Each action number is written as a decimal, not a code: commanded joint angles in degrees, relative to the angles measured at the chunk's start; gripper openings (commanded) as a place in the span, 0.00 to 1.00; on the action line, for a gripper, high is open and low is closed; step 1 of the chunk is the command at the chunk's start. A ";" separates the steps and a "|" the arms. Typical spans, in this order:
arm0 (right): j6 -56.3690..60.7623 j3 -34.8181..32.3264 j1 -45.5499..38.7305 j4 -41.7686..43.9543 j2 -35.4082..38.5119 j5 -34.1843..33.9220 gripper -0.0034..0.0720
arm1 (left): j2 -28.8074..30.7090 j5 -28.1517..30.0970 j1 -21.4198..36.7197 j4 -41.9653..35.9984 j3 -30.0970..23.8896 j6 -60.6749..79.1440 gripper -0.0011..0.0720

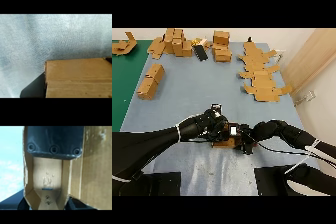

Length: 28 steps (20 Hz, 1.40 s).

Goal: Fold the box.

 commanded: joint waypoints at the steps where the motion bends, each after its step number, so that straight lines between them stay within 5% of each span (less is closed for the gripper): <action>1: -0.11 0.04 0.04 0.04 0.00 0.15 0.70 | -0.09 0.13 -0.04 -1.22 0.02 0.46 0.03; 7: -0.11 0.04 0.04 0.04 0.00 0.15 0.70 | -0.04 0.02 -0.04 -3.02 0.02 0.44 0.04; 8: -0.11 0.04 0.04 0.04 0.00 0.15 0.70 | 0.00 0.00 -0.04 -3.02 0.02 0.46 0.21; 9: -0.11 0.04 0.04 0.04 0.00 0.15 0.70 | 0.00 -0.04 -0.04 -3.32 0.04 0.44 0.70; 10: -0.11 0.04 0.04 0.04 0.00 0.15 0.70 | 0.00 -0.07 -0.04 -3.63 0.04 0.37 0.87; 28: -0.11 0.04 0.04 0.04 0.00 0.15 0.70 | 10.69 -8.68 5.03 -2.73 1.70 0.50 0.80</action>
